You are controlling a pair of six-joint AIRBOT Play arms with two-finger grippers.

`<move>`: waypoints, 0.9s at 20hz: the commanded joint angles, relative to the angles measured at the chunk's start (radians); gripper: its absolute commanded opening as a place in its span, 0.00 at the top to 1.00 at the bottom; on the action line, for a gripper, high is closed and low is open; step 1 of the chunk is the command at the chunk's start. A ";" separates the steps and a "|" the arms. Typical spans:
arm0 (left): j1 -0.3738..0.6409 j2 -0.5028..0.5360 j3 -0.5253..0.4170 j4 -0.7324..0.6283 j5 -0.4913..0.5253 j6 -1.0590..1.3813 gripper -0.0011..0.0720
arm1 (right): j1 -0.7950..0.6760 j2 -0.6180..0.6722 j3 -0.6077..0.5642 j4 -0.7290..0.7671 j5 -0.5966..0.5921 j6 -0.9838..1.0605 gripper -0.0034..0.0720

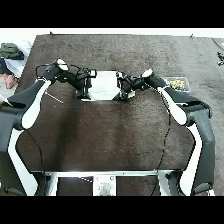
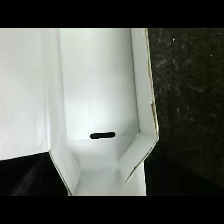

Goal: Fold the box and place the chain.

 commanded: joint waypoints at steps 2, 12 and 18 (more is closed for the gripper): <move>-0.006 -0.001 -0.004 -0.005 0.012 -0.032 0.27 | 0.001 0.000 0.001 0.000 0.000 0.000 0.59; -0.006 -0.001 -0.008 -0.044 -0.031 -0.067 0.83 | 0.001 0.000 0.001 0.000 0.000 0.000 0.59; -0.006 -0.003 -0.043 -0.138 -0.020 -0.030 0.83 | 0.001 0.000 0.001 0.000 0.000 0.000 0.59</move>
